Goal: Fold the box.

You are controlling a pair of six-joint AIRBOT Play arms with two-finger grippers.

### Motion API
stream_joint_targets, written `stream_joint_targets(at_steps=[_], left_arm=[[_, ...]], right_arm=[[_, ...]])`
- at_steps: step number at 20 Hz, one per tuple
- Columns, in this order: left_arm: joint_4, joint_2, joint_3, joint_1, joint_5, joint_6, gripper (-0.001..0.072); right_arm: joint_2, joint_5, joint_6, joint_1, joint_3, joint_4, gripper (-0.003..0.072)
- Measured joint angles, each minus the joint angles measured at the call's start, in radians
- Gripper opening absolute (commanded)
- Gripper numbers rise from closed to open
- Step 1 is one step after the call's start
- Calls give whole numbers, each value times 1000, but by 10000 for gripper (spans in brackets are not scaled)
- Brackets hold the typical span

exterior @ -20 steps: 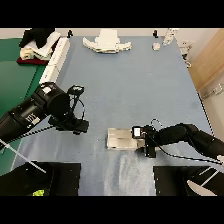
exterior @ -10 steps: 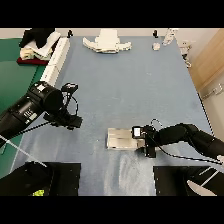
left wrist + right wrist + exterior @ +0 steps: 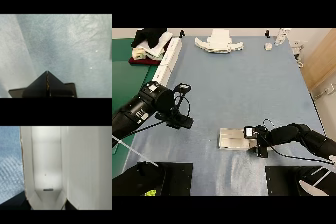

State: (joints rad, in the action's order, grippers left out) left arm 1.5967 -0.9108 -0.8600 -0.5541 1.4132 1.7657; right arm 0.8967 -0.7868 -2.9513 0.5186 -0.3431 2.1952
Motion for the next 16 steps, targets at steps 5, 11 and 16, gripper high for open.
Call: stream_joint_targets(at_steps=[5, 11, 16], left_arm=[[-169, 0, 30, 90, -38, -300, 12], [-747, -20, 135, 393, -139, -994, 696], [-910, -51, 163, 384, -293, -1379, 696]], right_arm=[[0, 0, 0, 0, 0, 0, 447], [0, 0, 0, 0, 0, 0, 447], [0, 0, 0, 0, 0, 0, 447]])
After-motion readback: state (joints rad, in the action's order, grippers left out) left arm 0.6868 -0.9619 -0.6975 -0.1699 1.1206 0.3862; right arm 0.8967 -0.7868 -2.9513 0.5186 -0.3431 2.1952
